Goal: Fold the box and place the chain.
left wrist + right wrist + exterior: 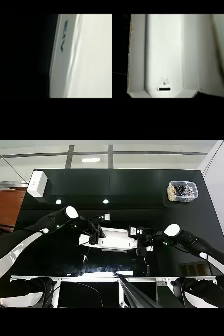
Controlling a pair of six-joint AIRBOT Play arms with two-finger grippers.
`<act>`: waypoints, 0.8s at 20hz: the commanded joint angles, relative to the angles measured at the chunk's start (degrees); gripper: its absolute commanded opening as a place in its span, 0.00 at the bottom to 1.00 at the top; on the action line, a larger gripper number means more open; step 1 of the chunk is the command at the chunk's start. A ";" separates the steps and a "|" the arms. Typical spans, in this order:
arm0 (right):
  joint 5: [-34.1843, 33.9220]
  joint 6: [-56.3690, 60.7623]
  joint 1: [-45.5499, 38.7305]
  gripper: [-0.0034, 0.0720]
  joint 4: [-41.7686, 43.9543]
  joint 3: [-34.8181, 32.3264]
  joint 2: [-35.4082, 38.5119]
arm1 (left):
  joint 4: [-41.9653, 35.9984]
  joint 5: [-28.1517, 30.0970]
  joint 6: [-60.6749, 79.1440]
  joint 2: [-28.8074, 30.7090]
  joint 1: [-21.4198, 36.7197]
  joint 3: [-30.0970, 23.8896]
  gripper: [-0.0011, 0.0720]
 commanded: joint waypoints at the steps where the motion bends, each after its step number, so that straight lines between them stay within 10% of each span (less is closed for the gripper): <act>1: -2.29 -2.21 0.04 0.98 1.57 -0.15 -0.70 | -0.07 -1.55 0.00 0.00 0.00 -0.02 0.06; 16: -5.22 -0.74 2.51 0.89 -0.07 -0.13 -1.60 | -0.22 -3.67 0.00 0.00 0.00 -0.02 0.06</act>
